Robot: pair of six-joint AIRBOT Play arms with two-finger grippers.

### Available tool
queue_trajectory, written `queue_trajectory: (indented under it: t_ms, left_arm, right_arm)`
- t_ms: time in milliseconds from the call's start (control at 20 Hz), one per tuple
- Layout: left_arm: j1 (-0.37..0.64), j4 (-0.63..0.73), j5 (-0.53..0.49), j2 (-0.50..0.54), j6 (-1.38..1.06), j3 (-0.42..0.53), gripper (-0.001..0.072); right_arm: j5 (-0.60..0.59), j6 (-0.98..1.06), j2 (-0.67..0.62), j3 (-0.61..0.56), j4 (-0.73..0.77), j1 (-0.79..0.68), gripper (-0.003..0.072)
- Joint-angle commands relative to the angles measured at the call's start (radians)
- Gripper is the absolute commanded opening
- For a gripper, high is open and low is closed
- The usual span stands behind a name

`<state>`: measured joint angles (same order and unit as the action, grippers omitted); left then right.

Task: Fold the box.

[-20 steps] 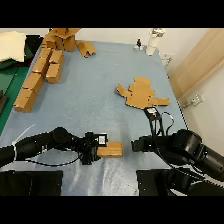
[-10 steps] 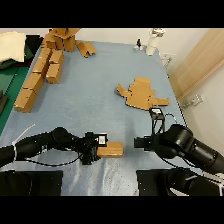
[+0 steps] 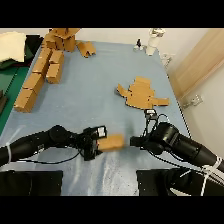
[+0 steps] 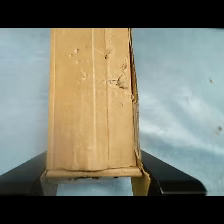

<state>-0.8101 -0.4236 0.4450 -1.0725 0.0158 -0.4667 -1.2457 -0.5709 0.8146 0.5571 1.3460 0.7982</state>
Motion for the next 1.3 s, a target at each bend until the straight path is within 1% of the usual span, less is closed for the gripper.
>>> queue_trajectory:
  t_ms: [0,100,150,250,300,400,450,550,650,850,1100,1250]
  left_arm:
    - [0.084,-0.11,-0.052,0.089,0.294,-0.004,0.056]
    - [0.213,-0.27,-0.052,0.137,0.486,-0.004,0.056]
    - [0.295,-0.359,-0.05,0.144,0.578,-0.004,0.056]
    - [0.472,-0.488,-0.02,0.129,0.736,-0.018,0.056]
    - [0.558,-0.52,-0.005,0.109,0.787,-0.035,0.056]
    - [0.719,-0.523,0.003,0.051,0.822,-0.087,0.0559]
    - [0.783,-0.523,0.007,0.01,0.824,-0.128,0.056]
    - [0.859,-0.523,0.032,-0.086,0.824,-0.229,0.056]
    - [0.887,-0.523,0.064,-0.19,0.824,-0.341,0.056]
    - [0.887,-0.525,0.061,-0.368,0.866,-0.531,0.056]
    - [0.887,-0.524,0.061,-0.529,0.903,-0.701,0.056]
    - [0.887,-0.524,0.06,-0.598,0.903,-0.771,0.056]
  right_arm:
    - [0.007,0.013,0.009,0.0,-0.034,-0.028,0.0003]
    - [0.008,0.011,0.009,0.0,-0.035,-0.068,0.0003]
    - [0.012,-0.006,0.009,0.0,-0.034,-0.087,0.0003]
    - [0.04,-0.035,0.009,0.0,-0.034,-0.103,0.0003]
    - [0.058,-0.04,0.009,0.0,-0.033,-0.103,0.0003]
    - [0.103,-0.04,0.009,0.0,-0.033,-0.103,0.0004]
    - [0.125,-0.04,0.009,0.0,-0.033,-0.103,0.0003]
    - [0.155,-0.04,0.009,0.0,-0.03,-0.103,0.0004]
    - [0.165,-0.04,0.009,0.0,-0.03,-0.103,0.0004]
    - [0.166,-0.04,0.009,0.0,-0.029,-0.103,0.0003]
    - [0.171,-0.04,0.009,0.0,-0.029,-0.103,0.0003]
    - [0.177,-0.04,0.009,0.0,-0.029,-0.103,0.0003]
